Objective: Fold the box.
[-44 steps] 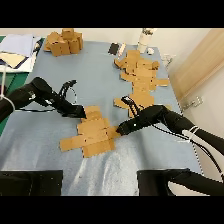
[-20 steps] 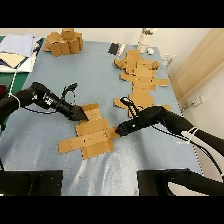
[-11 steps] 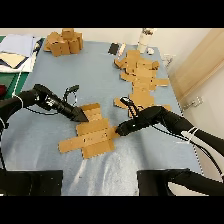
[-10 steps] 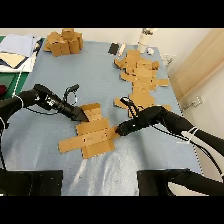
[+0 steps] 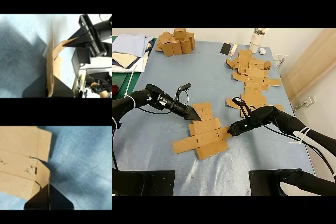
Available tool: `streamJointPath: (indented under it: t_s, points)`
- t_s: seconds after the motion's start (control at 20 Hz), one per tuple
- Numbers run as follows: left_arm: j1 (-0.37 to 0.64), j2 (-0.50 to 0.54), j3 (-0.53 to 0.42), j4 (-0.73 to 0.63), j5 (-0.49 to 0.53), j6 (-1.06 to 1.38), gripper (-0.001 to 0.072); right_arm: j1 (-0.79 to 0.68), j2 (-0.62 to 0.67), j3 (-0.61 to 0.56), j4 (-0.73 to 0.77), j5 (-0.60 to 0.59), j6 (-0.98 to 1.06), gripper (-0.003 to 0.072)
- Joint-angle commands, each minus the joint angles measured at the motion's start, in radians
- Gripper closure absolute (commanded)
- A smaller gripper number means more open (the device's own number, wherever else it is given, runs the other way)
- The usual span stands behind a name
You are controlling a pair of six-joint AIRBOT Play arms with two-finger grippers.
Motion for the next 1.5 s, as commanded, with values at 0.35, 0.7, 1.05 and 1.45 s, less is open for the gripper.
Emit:
streamJointPath:
  t_s: [0.35, 0.7, 1.05, 1.45]
  points:
    - [-0.070, 0.023, 0.040, -0.006, 0.021, 0.172, 0.0700, -0.078, 0.001, 0.107, -0.278, -0.004, 0.269, 0.0305]
    - [-0.326, 0.210, -0.021, -0.019, 0.405, 0.481, 0.0701, -0.191, 0.000, 0.255, -0.401, -0.078, 0.478, 0.0683]
    - [-0.450, 0.334, -0.187, -0.050, 0.571, 0.724, 0.0700, -0.191, 0.000, 0.255, -0.393, -0.022, 0.507, 0.0683]
    - [-0.424, 0.332, -0.206, -0.053, 0.587, 0.767, 0.0698, -0.191, 0.000, 0.255, -0.344, -0.004, 0.507, 0.0684]
